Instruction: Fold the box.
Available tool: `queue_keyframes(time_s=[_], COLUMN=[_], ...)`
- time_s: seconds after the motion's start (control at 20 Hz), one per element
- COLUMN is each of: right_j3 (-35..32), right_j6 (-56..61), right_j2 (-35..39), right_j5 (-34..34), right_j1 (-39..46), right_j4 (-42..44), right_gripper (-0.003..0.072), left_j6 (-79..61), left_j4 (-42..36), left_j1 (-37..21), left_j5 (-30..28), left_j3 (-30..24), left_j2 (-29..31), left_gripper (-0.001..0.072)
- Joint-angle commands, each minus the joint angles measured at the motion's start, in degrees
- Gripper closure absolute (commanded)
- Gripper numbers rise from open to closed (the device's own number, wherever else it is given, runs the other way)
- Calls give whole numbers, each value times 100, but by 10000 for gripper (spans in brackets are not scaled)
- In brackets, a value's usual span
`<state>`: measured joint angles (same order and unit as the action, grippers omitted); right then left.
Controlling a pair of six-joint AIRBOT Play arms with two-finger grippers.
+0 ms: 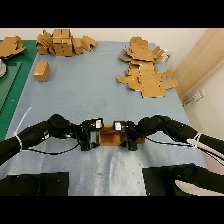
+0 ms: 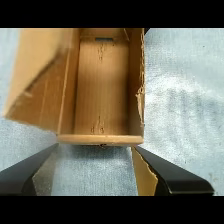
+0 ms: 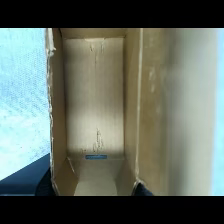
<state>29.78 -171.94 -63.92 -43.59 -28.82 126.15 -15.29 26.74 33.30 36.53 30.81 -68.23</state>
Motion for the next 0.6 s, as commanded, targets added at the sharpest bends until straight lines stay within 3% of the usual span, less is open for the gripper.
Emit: queue_keyframes(time_s=[0.0,0.4,0.55], right_j3=[-4,-4,-4], right_j6=[0,-2,0], right_j2=[-4,-4,-4], right_j5=[2,2,2], right_j1=[0,0,0], right_j4=[7,7,7], right_gripper=[182,183,182], left_j6=[-26,334,264], left_j4=[-35,516,313], left_j1=[-7,-17,-7], left_j5=[175,144,125], left_j3=[26,26,26], left_j2=[-7,-7,-7], left_gripper=[15,15,15])
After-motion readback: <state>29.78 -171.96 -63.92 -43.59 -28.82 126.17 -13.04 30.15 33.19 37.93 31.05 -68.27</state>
